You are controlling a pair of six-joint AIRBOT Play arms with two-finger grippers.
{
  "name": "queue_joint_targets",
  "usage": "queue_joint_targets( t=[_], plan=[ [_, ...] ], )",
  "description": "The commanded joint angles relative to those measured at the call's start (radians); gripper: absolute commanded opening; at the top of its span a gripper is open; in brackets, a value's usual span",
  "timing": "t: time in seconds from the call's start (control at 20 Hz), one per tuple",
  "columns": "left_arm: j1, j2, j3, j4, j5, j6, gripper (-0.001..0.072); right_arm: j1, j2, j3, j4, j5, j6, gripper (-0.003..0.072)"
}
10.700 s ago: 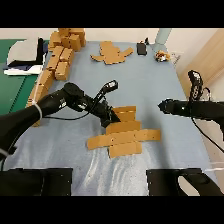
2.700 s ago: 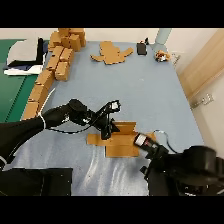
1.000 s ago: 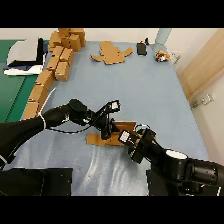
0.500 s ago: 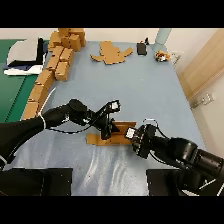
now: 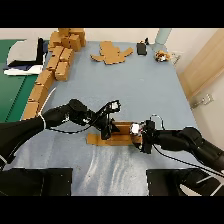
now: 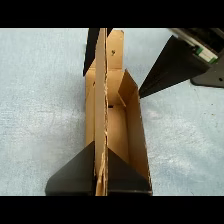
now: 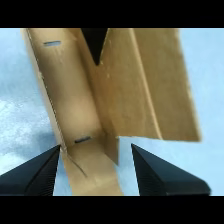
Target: Fold the box.
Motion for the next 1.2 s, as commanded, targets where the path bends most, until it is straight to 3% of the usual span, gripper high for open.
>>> queue_joint_targets(
  t=[0.0,0.15,0.55,1.15],
  plan=[
    [0.0,0.0,0.0,0.0,0.0,0.0,0.0016,-0.127,-0.1,0.03,0.269,-0.079,-0.315,0.0719],
    [0.0,0.0,0.0,0.0,0.001,0.0,0.0016,-0.19,-0.2,0.069,0.342,-0.161,-0.418,0.0719],
    [0.0,0.0,0.0,0.0,0.001,0.0,0.0016,-0.193,-0.314,0.093,0.367,-0.148,-0.446,0.0718],
    [0.0,0.0,0.0,0.0,0.001,0.0,0.0016,-0.185,-0.307,0.095,0.357,-0.15,-0.447,0.0702]
  ],
)
